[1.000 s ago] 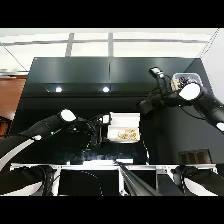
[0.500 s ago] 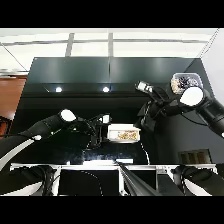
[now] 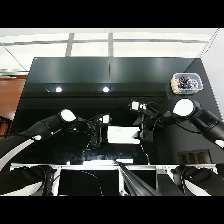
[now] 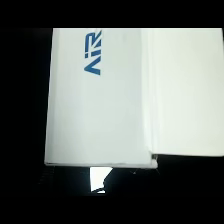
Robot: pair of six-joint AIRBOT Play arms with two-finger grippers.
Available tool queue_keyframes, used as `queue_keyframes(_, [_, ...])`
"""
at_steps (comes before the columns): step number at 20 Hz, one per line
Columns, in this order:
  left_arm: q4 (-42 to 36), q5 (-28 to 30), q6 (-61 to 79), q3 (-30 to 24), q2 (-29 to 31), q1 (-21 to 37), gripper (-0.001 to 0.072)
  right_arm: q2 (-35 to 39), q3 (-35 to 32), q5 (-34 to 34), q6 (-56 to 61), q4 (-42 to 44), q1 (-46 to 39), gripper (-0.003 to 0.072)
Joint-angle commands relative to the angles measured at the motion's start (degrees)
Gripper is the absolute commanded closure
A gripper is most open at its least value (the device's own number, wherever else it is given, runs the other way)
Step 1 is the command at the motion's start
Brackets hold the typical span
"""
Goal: Fold the box and place the chain.
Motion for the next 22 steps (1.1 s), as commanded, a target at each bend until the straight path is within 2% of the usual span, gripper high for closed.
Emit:
queue_keyframes(1, [0.0, 0.0, 0.0, 0.1, 0.0, 0.0, 0.0366, 0.0, -0.5, -0.1, -2.6, 0.3, 2.2, 0.0023])
queue_keyframes(9, [0.0, 0.0, 0.0, 0.1, 0.0, 0.0, 0.0366, 0.0, -0.5, -4.0, -2.6, -0.3, 3.1, 0.0025])
queue_keyframes(11, [0.0, 0.0, 0.0, 0.1, 0.0, 0.0, 0.0366, 0.0, -0.5, -3.7, -2.5, -0.6, 3.1, 0.02])
queue_keyframes(15, [0.0, 0.0, 0.0, 0.1, 0.0, 0.0, 0.0366, 0.0, -0.5, -3.5, -2.5, -0.4, 3.3, 0.0203])
queue_keyframes(16, [0.0, 0.0, 0.0, 0.1, 0.0, 0.0, 0.0366, 0.0, -0.5, -3.4, -2.4, -0.4, 3.3, 0.0272])
queue_keyframes(17, [0.0, 0.0, 0.0, 0.1, 0.0, 0.0, 0.0366, 0.0, -0.5, -3.2, -2.4, -0.3, 3.3, 0.0411])
queue_keyframes(18, [0.0, 0.0, 0.0, 0.1, 0.0, 0.0, 0.0366, 0.0, -0.5, -3.1, -2.4, -0.4, 3.3, 0.045])
queue_keyframes(22, [0.0, 0.0, 0.0, 0.1, 0.0, 0.0, 0.0366, 0.0, -0.5, -3.1, -2.3, -0.3, 3.3, 0.0452])
